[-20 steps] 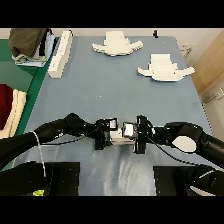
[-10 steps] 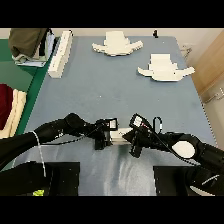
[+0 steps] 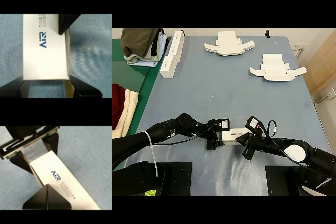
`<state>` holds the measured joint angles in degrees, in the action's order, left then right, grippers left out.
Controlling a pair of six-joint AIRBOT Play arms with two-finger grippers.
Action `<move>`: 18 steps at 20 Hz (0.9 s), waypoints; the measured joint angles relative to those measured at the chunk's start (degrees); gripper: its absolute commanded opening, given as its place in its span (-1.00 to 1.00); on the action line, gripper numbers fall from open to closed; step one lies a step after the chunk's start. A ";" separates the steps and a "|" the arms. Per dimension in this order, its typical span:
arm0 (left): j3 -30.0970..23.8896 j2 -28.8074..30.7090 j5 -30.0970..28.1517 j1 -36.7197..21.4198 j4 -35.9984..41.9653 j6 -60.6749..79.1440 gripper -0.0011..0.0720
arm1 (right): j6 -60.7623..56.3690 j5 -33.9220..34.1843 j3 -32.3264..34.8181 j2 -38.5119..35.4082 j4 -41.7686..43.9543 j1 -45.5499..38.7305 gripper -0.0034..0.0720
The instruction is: Fold the box.
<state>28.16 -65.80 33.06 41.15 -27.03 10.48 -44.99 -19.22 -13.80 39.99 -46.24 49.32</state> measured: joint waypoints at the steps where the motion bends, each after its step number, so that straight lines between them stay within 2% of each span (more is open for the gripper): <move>1: 0.00 -0.02 0.00 0.00 -0.02 0.00 0.21 | 0.00 0.63 0.44 -0.02 0.11 0.35 -0.90; 10: -0.07 -0.04 -0.07 0.00 -0.07 0.00 0.21 | 0.00 5.55 2.75 0.28 0.42 2.47 -0.90; 18: -0.07 -0.02 -0.02 0.00 -0.09 0.00 0.21 | 0.00 6.40 3.02 1.20 0.50 2.67 -0.90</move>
